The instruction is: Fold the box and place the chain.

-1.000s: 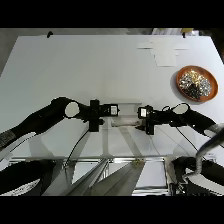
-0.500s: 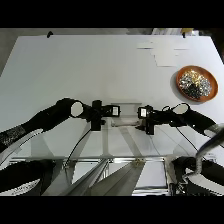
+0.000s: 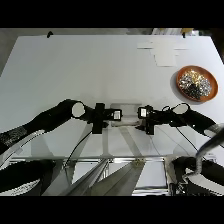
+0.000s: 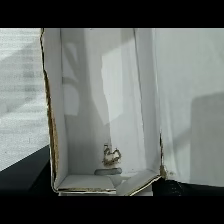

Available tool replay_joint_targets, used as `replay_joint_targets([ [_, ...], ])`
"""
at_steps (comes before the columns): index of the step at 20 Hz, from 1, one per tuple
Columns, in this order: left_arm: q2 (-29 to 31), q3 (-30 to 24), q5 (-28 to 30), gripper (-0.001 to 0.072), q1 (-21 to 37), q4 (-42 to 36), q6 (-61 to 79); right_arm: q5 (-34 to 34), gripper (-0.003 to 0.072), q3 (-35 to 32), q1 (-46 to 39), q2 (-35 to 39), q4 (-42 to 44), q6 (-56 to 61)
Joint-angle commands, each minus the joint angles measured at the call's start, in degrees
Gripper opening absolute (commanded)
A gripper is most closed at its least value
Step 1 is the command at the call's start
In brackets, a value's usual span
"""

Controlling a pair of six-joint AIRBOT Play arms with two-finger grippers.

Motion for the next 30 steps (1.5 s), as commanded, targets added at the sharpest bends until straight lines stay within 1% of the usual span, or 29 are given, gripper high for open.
replay_joint_targets([
  [1, -0.1, 0.0, 1.9, 0.0249, -0.9, -3.0, 4.3, 0.0, 0.0271, 0.0, 0.0, 0.0, 0.0, 0.0],
  [3, -0.1, 0.0, 2.2, 0.0246, -0.9, -3.4, 4.3, 0.0, 0.0271, 0.0, 0.0, 0.0, 0.0, 0.0],
  [4, -0.1, 0.0, 2.5, 0.0189, -0.9, -3.6, 4.3, 0.0, 0.0271, 0.0, 0.0, 0.0, 0.0, 0.0],
  [5, -0.1, 0.0, 2.8, 0.0107, -1.0, -4.0, 4.3, 0.0, 0.0271, 0.0, 0.0, 0.0, 0.0, 0.0],
  [6, -0.1, 0.0, 3.0, 0.0072, -1.0, -4.9, 4.3, 0.0, 0.0271, 0.0, 0.0, 0.0, 0.0, 0.0],
  [10, -0.1, 0.0, 3.5, 0.0068, -1.0, -6.6, 4.3, 0.0, 0.0271, 0.0, 0.0, 0.0, 0.0, 0.0],
  [13, -1.0, 0.0, 5.4, 0.0069, -1.6, -10.3, 4.3, 0.0, 0.0271, 0.0, 0.0, 0.0, 0.0, 0.0],
  [14, -1.6, 0.0, 5.9, 0.0071, -2.1, -11.3, 4.3, 0.0, 0.0271, 0.0, 0.0, 0.0, 0.0, 0.0],
  [15, -2.1, 0.0, 6.0, 0.0090, -2.5, -11.2, 4.2, 0.0, 0.0271, 0.0, 0.0, 0.0, 0.0, 0.0],
  [18, -2.9, 0.0, 6.0, 0.0261, -2.9, -11.2, 3.7, 0.0, 0.0271, 0.0, 0.0, 0.0, 0.0, 0.0],
  [19, -2.9, 0.0, 6.0, 0.0290, -2.9, -11.3, 3.1, 0.0, 0.0271, 0.0, 0.0, 0.0, 0.0, 0.0],
  [25, -2.9, 0.0, 5.7, 0.0291, -3.0, -11.2, 0.5, 0.0, 0.0271, 0.0, 0.0, 0.0, 0.0, 0.0],
  [30, -2.6, 0.0, 5.2, 0.0288, -2.9, -11.0, -4.6, 0.0, 0.0271, 0.0, 0.0, 0.0, 0.0, 0.0],
])
